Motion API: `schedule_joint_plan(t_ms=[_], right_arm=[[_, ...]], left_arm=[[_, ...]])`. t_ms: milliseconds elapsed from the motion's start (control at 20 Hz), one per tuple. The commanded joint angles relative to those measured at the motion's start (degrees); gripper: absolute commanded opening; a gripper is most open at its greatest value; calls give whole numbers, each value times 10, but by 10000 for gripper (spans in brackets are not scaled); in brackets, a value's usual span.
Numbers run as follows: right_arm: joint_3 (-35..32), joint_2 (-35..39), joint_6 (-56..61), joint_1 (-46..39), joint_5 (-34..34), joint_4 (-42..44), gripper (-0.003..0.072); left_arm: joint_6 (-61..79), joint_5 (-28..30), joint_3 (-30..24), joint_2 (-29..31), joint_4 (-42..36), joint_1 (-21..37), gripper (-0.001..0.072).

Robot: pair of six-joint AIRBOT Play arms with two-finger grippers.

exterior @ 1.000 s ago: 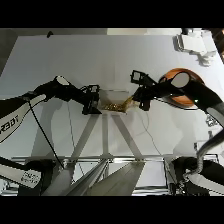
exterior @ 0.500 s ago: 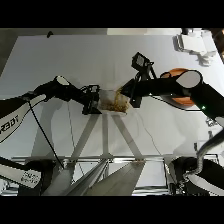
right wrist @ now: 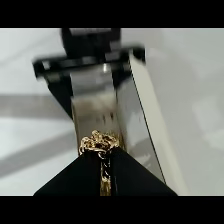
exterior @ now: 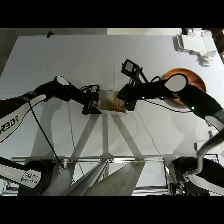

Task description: Fold the box and place the chain.

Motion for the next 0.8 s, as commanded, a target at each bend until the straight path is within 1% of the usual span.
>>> schedule_joint_plan(t_ms=[0, 50, 100, 200, 250, 300, 350, 400, 450, 600, 700, 750], right_arm=[[0, -24, 80, 2, 8, -69, 29], [0, -26, 84, 2, 17, -68, 170], [0, -23, 84, 1, 23, -68, 343], [0, -5, 84, -7, 29, -71, 309], [0, 9, 85, -16, 31, -71, 237], [-7, 26, 92, -32, 30, -69, 149], [-16, 41, 105, -50, 30, -69, 130], [-31, 50, 126, -71, 32, -69, 51], [-48, 52, 146, -88, 32, -69, 11], [-90, 33, 184, -115, 30, -68, 11], [-98, 0, 204, -116, 29, -60, 10], [-98, -20, 204, -116, 30, -42, 8]], left_arm=[[0, 0, 0, 0, 0, 0, 142], [0, 0, 0, 0, 0, 0, 142], [0, 0, 0, 0, 0, 0, 142], [0, 0, 0, 0, 0, 0, 142], [0, 0, 0, 0, 0, 0, 142], [0, 0, 0, 0, 0, 0, 142], [0, 0, 0, 0, 0, 0, 142], [0, 0, 0, 0, 0, 0, 142], [0, 0, 0, 0, 0, 0, 142], [0, 0, 0, 0, 0, 0, 142], [0, 0, 0, 0, 0, 0, 142], [0, 0, 0, 0, 0, 0, 142]])
